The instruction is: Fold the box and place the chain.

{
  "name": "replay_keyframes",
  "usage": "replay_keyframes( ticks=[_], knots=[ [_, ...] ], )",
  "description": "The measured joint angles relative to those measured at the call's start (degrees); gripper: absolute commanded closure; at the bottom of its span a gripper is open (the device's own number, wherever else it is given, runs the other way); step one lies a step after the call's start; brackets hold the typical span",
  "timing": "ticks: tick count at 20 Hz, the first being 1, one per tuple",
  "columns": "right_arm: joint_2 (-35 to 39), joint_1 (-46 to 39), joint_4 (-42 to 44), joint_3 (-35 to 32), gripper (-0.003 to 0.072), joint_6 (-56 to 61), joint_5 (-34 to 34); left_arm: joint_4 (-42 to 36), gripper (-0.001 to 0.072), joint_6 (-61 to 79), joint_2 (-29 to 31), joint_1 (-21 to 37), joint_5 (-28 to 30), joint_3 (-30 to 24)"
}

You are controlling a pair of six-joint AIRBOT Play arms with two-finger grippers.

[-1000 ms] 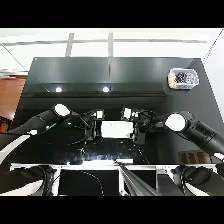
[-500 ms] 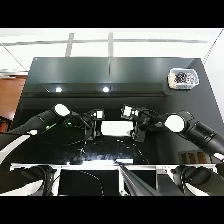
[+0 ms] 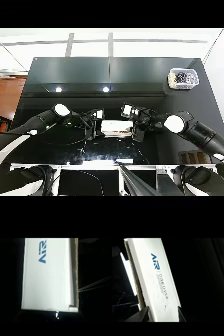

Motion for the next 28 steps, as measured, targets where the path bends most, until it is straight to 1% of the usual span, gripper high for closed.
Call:
replay_keyframes(
  ticks=[14,16,22,23,24,28],
  knots=[
    [-0.9,0.0,0.1,0.0,0.0284,0.8,1.2,0.0,0.0308,0.1,0.0,0.0,-0.1,0.0],
    [-1.0,0.0,0.1,0.0,0.0349,0.8,1.2,0.0,0.0308,0.1,0.0,0.0,-0.1,0.0],
    [-1.2,0.0,0.3,0.0,0.0347,0.9,1.3,0.0,0.0307,0.0,0.0,0.0,-0.1,0.0],
    [-1.2,0.0,0.3,0.0,0.0289,0.9,1.3,0.0,0.0308,0.0,0.0,0.0,-0.1,0.0],
    [-1.2,0.0,0.3,0.0,0.0252,0.9,1.3,0.0,0.0308,0.0,0.0,0.0,-0.1,0.0],
    [-1.3,0.0,0.3,0.0,0.0253,0.9,1.3,0.0,0.0308,0.1,0.0,0.0,-0.1,0.0]
  ],
)
